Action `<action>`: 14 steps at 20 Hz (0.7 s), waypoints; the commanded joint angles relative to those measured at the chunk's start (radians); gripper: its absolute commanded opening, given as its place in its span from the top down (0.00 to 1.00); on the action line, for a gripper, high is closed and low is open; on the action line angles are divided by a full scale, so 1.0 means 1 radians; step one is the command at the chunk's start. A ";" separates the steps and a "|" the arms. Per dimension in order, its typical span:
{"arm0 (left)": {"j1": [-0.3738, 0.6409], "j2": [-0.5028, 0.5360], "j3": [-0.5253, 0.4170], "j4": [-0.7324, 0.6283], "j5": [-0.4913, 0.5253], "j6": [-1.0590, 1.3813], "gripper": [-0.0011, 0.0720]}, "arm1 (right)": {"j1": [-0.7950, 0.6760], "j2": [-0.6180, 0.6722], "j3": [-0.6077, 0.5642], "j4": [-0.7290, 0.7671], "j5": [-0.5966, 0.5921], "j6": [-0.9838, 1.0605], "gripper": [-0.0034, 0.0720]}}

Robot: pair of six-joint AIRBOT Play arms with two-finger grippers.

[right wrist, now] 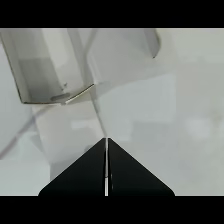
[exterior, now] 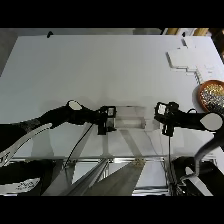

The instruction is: Fold the box and place the chain.

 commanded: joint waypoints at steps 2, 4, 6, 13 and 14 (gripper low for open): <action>0.000 0.000 0.000 0.000 -0.002 0.000 0.78 | 0.062 -0.064 0.000 0.007 0.057 -0.182 0.72; 0.000 0.000 0.000 0.000 -0.002 0.000 0.78 | 0.086 -0.103 0.000 0.007 0.039 -0.201 0.69; 0.000 0.000 0.000 0.000 -0.002 0.000 0.78 | 0.093 -0.134 0.000 0.008 -0.001 -0.201 0.69; 0.000 0.000 0.000 0.000 -0.002 0.000 0.78 | 0.093 -0.266 0.000 0.137 -0.034 -0.350 0.73; 0.000 0.000 0.000 0.000 -0.002 0.000 0.78 | 0.093 -0.279 0.000 0.185 -0.048 -0.379 0.73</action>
